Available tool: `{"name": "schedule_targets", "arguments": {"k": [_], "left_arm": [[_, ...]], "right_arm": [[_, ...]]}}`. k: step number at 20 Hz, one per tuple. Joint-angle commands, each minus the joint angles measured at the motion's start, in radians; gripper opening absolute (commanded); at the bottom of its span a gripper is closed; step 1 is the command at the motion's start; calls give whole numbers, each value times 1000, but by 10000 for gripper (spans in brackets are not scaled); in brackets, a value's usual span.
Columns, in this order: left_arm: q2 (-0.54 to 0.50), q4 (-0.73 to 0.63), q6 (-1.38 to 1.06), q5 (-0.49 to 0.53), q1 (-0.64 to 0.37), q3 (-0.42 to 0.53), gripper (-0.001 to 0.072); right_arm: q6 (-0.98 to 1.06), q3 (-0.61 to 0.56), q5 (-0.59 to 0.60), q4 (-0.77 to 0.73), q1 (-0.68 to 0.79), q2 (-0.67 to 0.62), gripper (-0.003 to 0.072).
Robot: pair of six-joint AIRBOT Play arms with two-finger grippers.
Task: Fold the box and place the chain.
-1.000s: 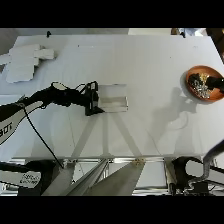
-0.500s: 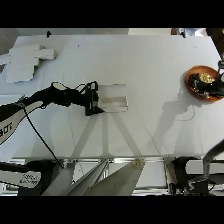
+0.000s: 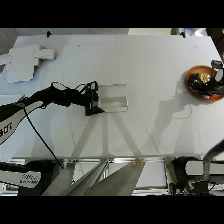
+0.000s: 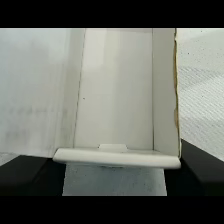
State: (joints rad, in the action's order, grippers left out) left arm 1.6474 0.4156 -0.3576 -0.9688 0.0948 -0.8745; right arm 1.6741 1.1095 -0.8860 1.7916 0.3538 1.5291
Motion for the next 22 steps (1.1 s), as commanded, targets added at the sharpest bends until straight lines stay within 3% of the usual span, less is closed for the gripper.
{"name": "schedule_targets", "arguments": {"k": [1, 7, 13, 18, 22], "left_arm": [[-1, 0, 0, 0, 0, 0, 566], [-1, 1, 0, 0, 0, 0, 566], [-1, 0, 0, 0, 0, 0, 566], [-1, 0, 0, 0, 0, 0, 566], [-1, 0, 0, 0, 0, 0, 566]], "right_arm": [[-16, 2, -39, 21, -18, -106, 19], [-120, 2, -250, 6, -70, -317, 18], [-167, 2, -443, -87, -263, -386, 18], [-136, 2, -462, -164, -507, -387, 18], [-99, 2, -413, -217, -695, -385, 18]]}}
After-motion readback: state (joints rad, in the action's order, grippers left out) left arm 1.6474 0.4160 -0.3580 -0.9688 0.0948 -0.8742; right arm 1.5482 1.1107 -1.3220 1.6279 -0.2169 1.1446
